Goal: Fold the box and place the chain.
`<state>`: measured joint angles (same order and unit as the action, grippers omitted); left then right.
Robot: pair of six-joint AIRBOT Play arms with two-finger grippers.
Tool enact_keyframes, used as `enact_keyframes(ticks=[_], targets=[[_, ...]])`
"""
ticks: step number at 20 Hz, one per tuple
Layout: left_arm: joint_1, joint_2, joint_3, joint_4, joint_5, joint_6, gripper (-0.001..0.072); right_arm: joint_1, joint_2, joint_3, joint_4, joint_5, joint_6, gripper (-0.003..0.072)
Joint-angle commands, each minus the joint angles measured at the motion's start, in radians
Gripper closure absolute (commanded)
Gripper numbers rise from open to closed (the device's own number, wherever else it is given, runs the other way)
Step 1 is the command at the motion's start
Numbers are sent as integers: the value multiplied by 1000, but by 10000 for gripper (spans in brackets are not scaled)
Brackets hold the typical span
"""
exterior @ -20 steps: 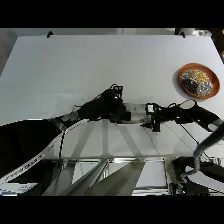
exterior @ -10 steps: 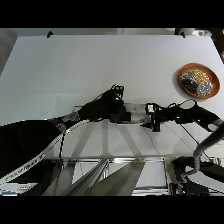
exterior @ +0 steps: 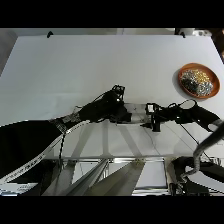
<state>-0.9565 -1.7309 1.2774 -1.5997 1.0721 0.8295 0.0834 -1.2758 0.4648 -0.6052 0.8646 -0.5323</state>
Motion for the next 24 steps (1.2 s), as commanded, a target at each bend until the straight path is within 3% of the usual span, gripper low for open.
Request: enact_keyframes(ticks=[1,6,10,20,22,24], targets=[[1,-1,-1,3,-33,-19,700,1,0,0,0,0,0,277],[2,4,0,-7,-31,-19,683,1,0,0,0,0,0,277],[3,17,0,-8,-29,-27,490,1,0,0,0,0,0,277],[9,119,0,35,-40,-25,461,1,0,0,0,-1,0,277],[15,152,0,48,-37,-22,223,1,0,0,2,3,0,277],[22,173,0,42,-24,-16,179,1,0,0,0,5,0,277]])
